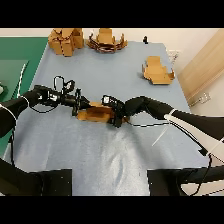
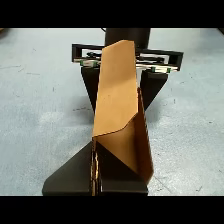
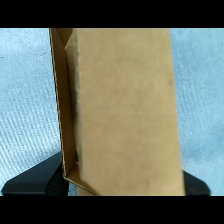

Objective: Fold the box.

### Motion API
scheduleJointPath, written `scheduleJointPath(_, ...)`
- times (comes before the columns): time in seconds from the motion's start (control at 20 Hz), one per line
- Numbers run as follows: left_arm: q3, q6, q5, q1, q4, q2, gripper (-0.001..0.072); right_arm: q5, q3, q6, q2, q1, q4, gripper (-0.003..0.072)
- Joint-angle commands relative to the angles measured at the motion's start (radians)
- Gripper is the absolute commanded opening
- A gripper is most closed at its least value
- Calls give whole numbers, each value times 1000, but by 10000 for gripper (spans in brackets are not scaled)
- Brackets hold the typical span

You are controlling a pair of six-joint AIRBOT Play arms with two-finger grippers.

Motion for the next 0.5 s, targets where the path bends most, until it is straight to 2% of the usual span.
scheduleJointPath(0.0, 0, 0, 5, 0, -3, -1, 12, 13, 6, 0, -3, 0, -1, 340)
scheduleJointPath(0.2, 1, 0, 6, 0, -3, -1, 14, 11, 5, -8, -3, 0, -4, 330)
scheduleJointPath(0.25, 1, -4, 5, 5, -4, 0, 289, 11, 5, -7, -3, 0, -4, 269)
scheduleJointPath(0.3, 2, -46, 12, 11, -12, 4, 665, 11, 5, -7, -3, 0, -4, 269)
scheduleJointPath(0.45, 20, -134, 24, 60, -18, 37, 677, 7, 5, -7, -3, 0, -4, 269)
